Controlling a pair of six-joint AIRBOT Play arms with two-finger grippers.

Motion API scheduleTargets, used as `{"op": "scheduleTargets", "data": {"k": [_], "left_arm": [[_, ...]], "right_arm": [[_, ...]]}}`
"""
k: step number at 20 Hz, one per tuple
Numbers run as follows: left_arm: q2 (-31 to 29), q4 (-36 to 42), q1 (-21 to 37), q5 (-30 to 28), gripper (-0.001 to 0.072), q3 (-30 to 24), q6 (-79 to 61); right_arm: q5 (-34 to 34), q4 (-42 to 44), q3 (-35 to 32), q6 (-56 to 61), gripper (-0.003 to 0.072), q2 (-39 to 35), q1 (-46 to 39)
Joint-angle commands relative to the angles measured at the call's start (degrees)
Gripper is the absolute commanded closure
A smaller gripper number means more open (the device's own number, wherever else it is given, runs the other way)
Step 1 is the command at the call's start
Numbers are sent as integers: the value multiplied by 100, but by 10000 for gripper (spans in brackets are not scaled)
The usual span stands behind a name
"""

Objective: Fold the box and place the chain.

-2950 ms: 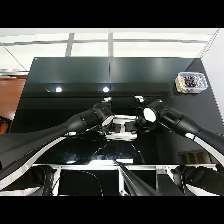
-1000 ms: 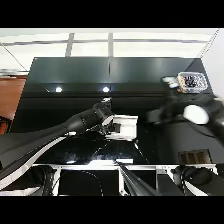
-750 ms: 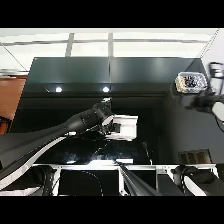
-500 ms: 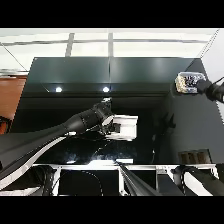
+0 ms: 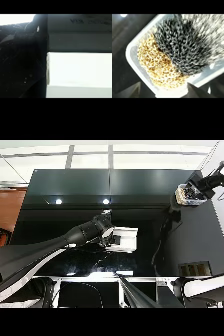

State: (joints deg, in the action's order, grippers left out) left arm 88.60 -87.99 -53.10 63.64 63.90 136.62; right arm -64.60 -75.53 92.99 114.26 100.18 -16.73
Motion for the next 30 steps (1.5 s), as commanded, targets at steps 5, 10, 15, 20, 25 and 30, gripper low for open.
{"op": "scheduleTargets", "data": {"k": [5,10,15,20,25,30], "left_arm": [[4,0,2,13,678,2,-2],[4,0,2,13,678,2,-2],[4,2,2,11,678,2,-2],[4,0,2,11,678,2,-2],[4,20,2,22,678,2,-2],[4,15,2,142,678,2,-2]], "right_arm": [[-415,538,898,925,139,940,-72],[-352,608,898,977,139,1088,-37],[-339,654,898,732,324,1191,20],[-494,758,979,-538,674,820,-136],[-551,785,979,-1834,675,-361,-280],[173,1429,979,-2638,680,-1873,-280]]}}
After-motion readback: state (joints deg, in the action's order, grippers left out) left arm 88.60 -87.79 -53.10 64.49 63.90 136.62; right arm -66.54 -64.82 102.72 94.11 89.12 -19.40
